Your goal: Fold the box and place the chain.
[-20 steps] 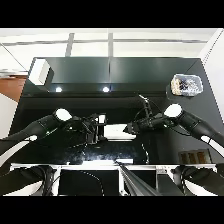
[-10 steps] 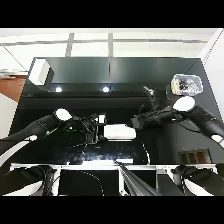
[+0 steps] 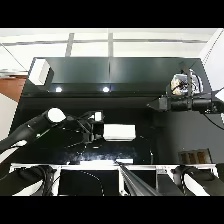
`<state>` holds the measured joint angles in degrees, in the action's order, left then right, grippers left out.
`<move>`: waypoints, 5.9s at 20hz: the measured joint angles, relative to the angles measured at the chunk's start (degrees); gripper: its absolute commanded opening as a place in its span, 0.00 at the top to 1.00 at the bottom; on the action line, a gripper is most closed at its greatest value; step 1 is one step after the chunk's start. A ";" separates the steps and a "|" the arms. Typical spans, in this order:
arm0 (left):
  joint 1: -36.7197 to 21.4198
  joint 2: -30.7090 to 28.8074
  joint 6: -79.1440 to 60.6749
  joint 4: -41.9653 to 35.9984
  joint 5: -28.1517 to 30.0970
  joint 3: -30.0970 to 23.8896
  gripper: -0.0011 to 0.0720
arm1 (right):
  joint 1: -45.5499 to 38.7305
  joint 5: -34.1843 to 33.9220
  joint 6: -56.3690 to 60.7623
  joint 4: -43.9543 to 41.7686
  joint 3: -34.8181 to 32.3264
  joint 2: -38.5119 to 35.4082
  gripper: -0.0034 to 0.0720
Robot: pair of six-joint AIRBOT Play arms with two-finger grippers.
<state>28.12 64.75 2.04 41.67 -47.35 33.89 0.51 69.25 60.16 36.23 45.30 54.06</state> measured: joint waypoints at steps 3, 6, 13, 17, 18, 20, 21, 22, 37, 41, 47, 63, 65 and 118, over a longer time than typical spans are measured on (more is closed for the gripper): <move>-1.99 -4.76 8.02 3.98 -4.13 0.85 0.01 | -0.90 -0.35 -0.98 0.39 0.11 -0.17 0.92; -2.21 -6.91 14.01 5.81 -7.85 3.32 0.01 | -1.25 -1.51 -1.68 0.68 0.11 -0.28 0.92; 4.92 -2.23 19.28 6.99 -8.09 9.53 0.01 | -1.42 -2.67 -2.10 1.79 0.11 -0.28 0.92; 12.13 1.97 23.02 7.10 -1.46 11.26 0.01 | -1.42 -2.84 -2.12 2.75 0.11 -0.28 0.92; 13.70 2.86 23.87 7.04 0.35 11.52 0.02 | -1.42 -2.86 -2.12 2.84 0.11 -0.28 0.92; 16.02 4.57 25.03 6.38 3.45 12.07 0.02 | -1.42 -3.19 -2.12 3.02 0.11 -0.28 0.92; 16.85 5.42 25.42 6.14 4.57 12.44 0.02 | -1.42 -3.34 -2.14 3.06 0.11 -0.31 0.92; 17.42 6.16 25.81 5.92 5.38 12.90 0.02 | -1.42 -3.50 -2.14 3.10 0.11 -0.28 0.92; 18.95 12.33 22.75 7.78 4.31 17.75 0.02 | -1.42 -3.93 -2.97 3.50 -0.02 -0.28 0.92; 18.95 12.44 22.75 8.28 4.17 17.77 0.02 | -1.42 -3.96 -3.15 3.48 -0.02 -0.28 0.92; 18.95 11.91 22.82 9.18 3.43 18.03 0.02 | -1.42 -3.96 -3.17 3.50 -0.02 -0.31 0.92; 18.53 12.70 24.24 10.56 2.21 18.93 0.02 | -1.42 -3.93 -3.19 3.48 -0.02 -0.31 0.92; 18.53 12.74 24.26 10.69 1.86 18.97 0.02 | -1.42 -3.93 -3.19 3.48 -0.02 -0.31 0.92; 17.49 17.68 30.84 15.30 0.85 20.28 0.61 | -1.46 -4.61 -3.23 3.48 -0.02 -0.28 0.92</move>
<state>45.60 82.43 32.88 56.97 -46.50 54.17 -0.95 64.64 56.93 39.70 45.28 53.78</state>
